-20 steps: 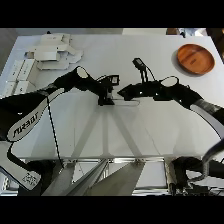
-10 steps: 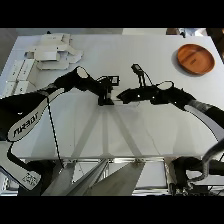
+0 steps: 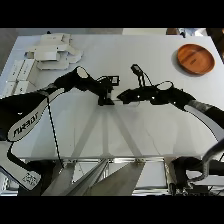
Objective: Fold the box and place the chain.
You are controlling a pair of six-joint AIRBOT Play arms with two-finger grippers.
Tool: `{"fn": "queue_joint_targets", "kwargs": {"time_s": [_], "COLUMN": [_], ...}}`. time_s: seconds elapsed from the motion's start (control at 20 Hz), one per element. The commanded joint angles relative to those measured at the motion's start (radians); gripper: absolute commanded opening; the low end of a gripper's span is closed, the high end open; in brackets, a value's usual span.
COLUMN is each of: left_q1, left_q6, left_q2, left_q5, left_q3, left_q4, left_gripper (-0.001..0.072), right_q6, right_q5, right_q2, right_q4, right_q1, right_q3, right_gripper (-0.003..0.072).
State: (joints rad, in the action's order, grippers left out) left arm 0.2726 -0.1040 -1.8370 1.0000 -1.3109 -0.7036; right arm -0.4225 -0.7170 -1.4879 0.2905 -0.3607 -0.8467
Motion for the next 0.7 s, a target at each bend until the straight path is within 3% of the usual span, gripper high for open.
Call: {"fn": "queue_joint_targets", "kwargs": {"time_s": [0.0, 0.2, 0.35, 0.65], "left_q1": [-0.001, -0.001, -0.001, -0.001], "left_q6": [0.000, 0.000, 0.000, 0.000], "left_q2": [0.000, 0.000, 0.000, 0.000], "left_q5": [-0.001, -0.001, 0.000, 0.000], "left_q3": [0.000, 0.000, 0.000, 0.000], "left_q4": [-0.005, -0.005, -0.005, -0.005], "left_gripper": [0.0584, 0.0584, 0.0584, 0.0584], "right_q6": [0.035, 0.047, 0.133, 0.207], "right_q5": [0.006, 0.006, -0.072, -0.087], "right_q2": [0.048, 0.104, 0.142, 0.274], "right_q4": [-0.012, 0.002, 0.000, -0.054], "right_q1": [0.005, 0.057, 0.113, 0.218], "right_q3": [-0.001, 0.000, 0.010, 0.201], "right_gripper": [0.0013, 0.0013, 0.0012, 0.0013]}}
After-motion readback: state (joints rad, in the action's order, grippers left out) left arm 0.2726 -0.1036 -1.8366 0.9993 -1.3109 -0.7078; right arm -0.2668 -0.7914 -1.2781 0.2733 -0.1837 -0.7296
